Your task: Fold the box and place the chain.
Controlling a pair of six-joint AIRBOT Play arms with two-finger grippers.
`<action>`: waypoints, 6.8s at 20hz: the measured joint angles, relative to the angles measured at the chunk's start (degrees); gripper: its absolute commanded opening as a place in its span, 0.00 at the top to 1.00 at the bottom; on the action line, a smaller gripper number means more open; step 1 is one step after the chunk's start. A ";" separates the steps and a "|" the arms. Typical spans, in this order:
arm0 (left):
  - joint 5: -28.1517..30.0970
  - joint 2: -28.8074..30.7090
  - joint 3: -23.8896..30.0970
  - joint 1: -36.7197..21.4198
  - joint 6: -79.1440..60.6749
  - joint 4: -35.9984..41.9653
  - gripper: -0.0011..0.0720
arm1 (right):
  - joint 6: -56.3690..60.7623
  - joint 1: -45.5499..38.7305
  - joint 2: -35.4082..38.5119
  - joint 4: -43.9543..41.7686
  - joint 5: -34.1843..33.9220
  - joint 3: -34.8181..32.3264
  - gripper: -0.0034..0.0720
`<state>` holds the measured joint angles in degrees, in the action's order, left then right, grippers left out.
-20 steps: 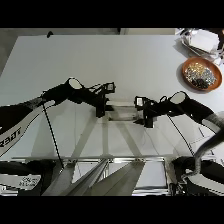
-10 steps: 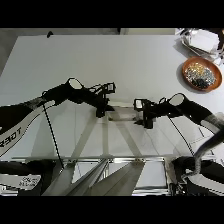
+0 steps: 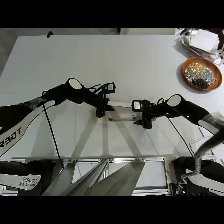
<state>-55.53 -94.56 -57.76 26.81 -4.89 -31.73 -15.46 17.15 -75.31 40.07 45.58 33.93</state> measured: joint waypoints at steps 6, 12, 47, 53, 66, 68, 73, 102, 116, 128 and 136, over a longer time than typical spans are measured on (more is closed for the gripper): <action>0.00 0.00 0.00 0.00 -0.02 -0.02 0.97 | -0.02 0.22 -0.66 -0.11 -0.04 0.02 0.56; 0.00 0.00 0.00 0.00 0.00 -0.02 0.97 | 0.00 0.22 -0.74 -0.02 -0.04 0.02 0.56; -5.25 8.63 0.07 -7.19 4.46 -6.25 0.60 | -0.02 0.33 -0.81 0.00 0.07 -0.04 0.56; -18.91 15.39 0.07 -8.57 15.34 -9.05 0.98 | 0.00 0.33 -0.81 0.00 0.07 -0.04 0.56; -0.74 11.41 0.07 0.17 23.17 1.51 0.98 | 0.02 0.33 -0.81 0.02 0.04 -0.04 0.56; 3.93 10.64 0.07 0.20 25.22 2.40 0.98 | 0.02 0.31 -0.81 0.02 0.07 -0.04 0.56; 7.28 6.64 0.07 0.31 31.08 0.37 0.98 | 0.00 0.31 -0.81 0.02 0.07 -0.04 0.56; 1.95 18.21 11.96 -0.17 13.64 -23.71 0.62 | 0.02 0.33 -0.81 0.02 0.02 -0.07 0.56; 12.17 14.47 13.49 4.48 6.36 -22.75 0.60 | 0.00 0.33 -0.81 0.02 0.02 -0.07 0.56; 12.87 14.36 13.49 6.19 3.74 -23.15 0.70 | 0.00 0.33 -0.81 0.02 0.02 -0.07 0.56; 12.85 14.36 13.51 7.80 2.27 -21.84 0.70 | 0.02 0.33 -0.81 0.02 0.02 -0.04 0.56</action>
<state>-42.68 -80.20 -44.25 34.61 -2.61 -53.56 -15.44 17.47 -76.12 40.10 45.60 33.89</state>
